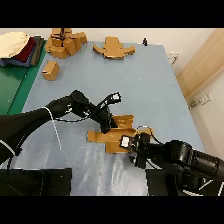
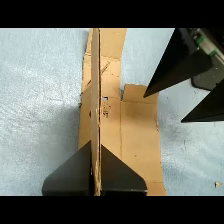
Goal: Fold the box.
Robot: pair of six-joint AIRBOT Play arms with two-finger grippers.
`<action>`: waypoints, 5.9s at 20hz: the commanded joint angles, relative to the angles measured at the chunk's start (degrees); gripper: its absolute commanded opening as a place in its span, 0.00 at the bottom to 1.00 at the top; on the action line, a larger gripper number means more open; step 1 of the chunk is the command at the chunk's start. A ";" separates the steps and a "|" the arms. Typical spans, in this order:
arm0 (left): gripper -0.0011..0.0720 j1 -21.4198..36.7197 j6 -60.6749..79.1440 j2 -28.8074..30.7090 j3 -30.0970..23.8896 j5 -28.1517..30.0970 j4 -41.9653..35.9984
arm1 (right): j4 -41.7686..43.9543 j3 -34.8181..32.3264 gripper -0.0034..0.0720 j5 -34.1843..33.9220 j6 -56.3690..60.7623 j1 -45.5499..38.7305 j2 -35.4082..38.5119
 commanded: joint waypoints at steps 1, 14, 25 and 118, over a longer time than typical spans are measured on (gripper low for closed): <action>0.03 0.02 0.02 -0.04 0.07 0.00 0.00 | 0.37 -1.77 1.00 0.48 -3.08 0.94 0.04; 0.03 0.02 0.00 -0.04 0.07 0.00 0.00 | -11.80 -1.55 1.00 8.17 3.41 0.70 -5.53; 0.03 0.02 0.02 -0.04 0.07 0.00 0.00 | -19.15 1.09 1.00 7.85 11.41 0.42 -5.33; 0.03 0.02 0.02 -0.04 0.07 0.00 0.02 | 41.16 8.28 0.91 0.00 -64.81 -36.22 -24.15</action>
